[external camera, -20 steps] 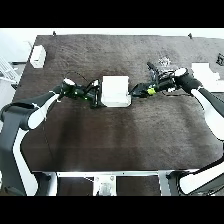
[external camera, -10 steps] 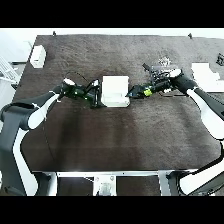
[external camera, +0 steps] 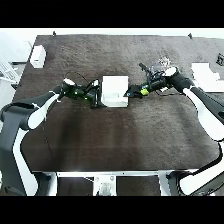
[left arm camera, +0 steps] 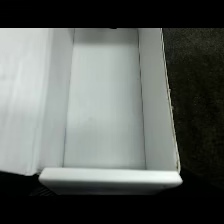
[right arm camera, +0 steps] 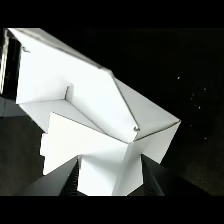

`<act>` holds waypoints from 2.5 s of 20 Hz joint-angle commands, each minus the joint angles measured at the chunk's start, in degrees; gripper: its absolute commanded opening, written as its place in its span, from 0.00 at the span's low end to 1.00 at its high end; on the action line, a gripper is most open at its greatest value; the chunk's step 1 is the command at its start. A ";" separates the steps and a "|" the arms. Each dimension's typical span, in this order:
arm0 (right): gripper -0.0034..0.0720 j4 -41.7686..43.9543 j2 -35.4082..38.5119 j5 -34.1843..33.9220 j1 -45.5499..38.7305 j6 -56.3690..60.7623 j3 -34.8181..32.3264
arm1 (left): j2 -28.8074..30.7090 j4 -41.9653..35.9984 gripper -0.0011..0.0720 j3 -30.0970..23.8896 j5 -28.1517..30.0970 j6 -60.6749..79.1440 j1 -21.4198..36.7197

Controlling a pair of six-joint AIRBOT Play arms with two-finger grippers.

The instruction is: Fold the box and place the chain.

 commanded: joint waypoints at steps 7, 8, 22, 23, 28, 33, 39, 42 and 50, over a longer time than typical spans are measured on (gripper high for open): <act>0.68 -16.28 -0.02 -0.83 5.53 11.74 4.66 | 0.02 -0.11 0.33 0.00 0.00 0.07 0.04; 0.68 -17.27 0.00 -0.83 5.99 13.03 4.66 | 0.02 -0.11 0.33 0.00 0.00 0.07 0.04; 0.64 -28.92 0.00 -7.48 12.70 28.24 5.05 | 0.02 -0.13 0.33 0.00 -0.02 0.07 0.04; 0.64 -29.97 0.00 -7.48 12.74 29.49 5.05 | 0.02 -0.13 0.33 0.00 -0.02 0.07 0.04; 0.64 -38.82 -0.02 -7.43 14.03 35.87 5.51 | 0.02 -0.13 0.33 0.00 -0.02 0.04 0.04; 0.64 -41.31 -0.09 -7.19 14.53 38.45 6.12 | 0.02 -0.13 0.33 0.00 -0.02 0.07 0.04; 0.64 -42.47 -0.17 -6.93 16.81 40.30 6.10 | 0.02 -0.15 0.33 0.00 -0.02 0.07 0.04; 0.64 -45.27 -0.20 -6.88 17.20 43.30 6.10 | 0.02 -0.15 0.33 0.00 -0.02 0.07 0.04; 0.54 -47.39 -1.36 -4.92 17.44 48.50 6.32 | 0.02 -0.15 0.33 0.00 -0.02 0.07 0.04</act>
